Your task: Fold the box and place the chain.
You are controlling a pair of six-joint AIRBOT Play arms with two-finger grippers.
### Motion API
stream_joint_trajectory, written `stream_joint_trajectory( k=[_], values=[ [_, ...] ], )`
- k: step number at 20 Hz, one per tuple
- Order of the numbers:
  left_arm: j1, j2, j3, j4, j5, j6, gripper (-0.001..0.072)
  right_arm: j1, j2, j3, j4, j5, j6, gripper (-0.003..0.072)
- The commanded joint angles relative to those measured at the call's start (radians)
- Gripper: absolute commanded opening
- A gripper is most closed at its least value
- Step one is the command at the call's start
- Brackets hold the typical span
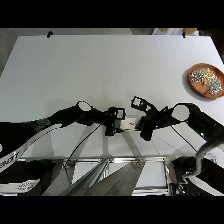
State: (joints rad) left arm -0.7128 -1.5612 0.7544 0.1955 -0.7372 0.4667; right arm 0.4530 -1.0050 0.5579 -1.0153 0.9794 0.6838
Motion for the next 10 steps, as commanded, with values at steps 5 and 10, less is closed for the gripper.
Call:
stream_joint_trajectory(
  k=[5,10],
  values=[
    [0.0,0.0,0.001,0.0,-0.001,0.0,0.0233,0.0,0.108,0.161,-0.16,0.1,0.147,0.0019],
    [0.0,0.0,0.001,0.0,-0.001,0.0,0.0232,-0.168,0.134,0.188,-0.415,0.273,0.556,0.0018]
  ],
)
